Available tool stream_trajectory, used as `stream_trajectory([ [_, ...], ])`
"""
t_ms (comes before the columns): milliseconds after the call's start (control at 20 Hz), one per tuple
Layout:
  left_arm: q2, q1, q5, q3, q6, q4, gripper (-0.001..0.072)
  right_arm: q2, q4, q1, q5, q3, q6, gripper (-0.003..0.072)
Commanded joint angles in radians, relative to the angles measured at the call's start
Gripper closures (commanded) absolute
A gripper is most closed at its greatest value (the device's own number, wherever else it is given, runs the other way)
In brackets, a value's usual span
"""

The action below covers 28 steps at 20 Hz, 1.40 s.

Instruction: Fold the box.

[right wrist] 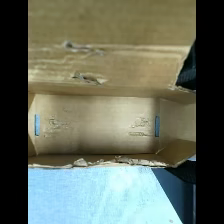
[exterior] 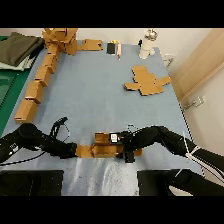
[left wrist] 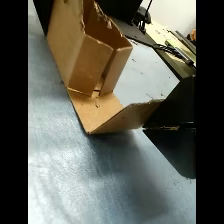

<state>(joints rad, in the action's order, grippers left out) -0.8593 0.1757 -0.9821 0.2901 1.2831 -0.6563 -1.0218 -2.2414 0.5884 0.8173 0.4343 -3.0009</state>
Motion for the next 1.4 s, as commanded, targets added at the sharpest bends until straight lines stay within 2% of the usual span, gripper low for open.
stream_trajectory([
  [0, 0.000, -0.001, 0.026, -0.040, -0.012, 0.027, 0.0698, 0.001, 0.000, 0.000, 0.004, 0.001, 0.001, 0.0168],
  [350, 0.000, 0.000, 0.085, -0.040, -0.034, 0.069, 0.0698, 0.001, 0.000, 0.000, 0.004, 0.001, 0.000, 0.0168],
  [1000, -0.005, 0.000, 0.087, -0.040, -0.035, 0.093, 0.0698, -0.001, 0.003, 0.000, -0.034, 0.001, 0.001, 0.0168],
  [1200, -0.008, 0.068, 0.122, -0.040, -0.031, 0.105, 0.0698, -0.001, 0.005, 0.000, -0.034, 0.001, 0.001, 0.0168],
  [1350, -0.007, 0.092, 0.152, -0.038, -0.051, 0.176, 0.0698, -0.001, 0.004, 0.000, -0.033, 0.001, 0.001, 0.0167],
])
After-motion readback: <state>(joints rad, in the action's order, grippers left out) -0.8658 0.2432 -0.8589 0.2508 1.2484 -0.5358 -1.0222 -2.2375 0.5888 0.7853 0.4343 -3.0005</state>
